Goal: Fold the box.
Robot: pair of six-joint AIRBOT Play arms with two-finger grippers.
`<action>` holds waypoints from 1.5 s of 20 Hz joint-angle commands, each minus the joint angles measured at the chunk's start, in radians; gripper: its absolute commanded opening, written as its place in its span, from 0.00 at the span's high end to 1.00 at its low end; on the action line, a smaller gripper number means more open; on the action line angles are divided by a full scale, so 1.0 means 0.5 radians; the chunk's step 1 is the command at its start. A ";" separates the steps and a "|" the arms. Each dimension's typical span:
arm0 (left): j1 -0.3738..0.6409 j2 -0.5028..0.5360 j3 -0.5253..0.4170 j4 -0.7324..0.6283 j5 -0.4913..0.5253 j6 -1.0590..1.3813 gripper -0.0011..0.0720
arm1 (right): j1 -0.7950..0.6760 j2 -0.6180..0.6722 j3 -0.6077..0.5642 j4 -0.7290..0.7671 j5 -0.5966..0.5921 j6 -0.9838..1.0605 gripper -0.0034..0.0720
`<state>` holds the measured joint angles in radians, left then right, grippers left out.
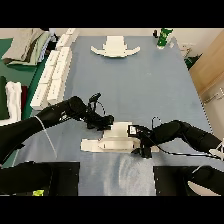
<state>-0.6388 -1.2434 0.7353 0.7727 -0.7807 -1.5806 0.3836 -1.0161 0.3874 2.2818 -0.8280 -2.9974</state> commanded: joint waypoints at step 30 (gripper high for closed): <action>0.357 1.246 -0.307 0.157 -0.504 2.333 0.07 | 0.001 -0.001 -0.001 -0.002 0.001 -0.005 0.29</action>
<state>-0.5293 -0.6136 0.6659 1.0130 -1.0439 -0.7574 0.3836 -1.0164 0.3874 2.2814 -0.8280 -2.9997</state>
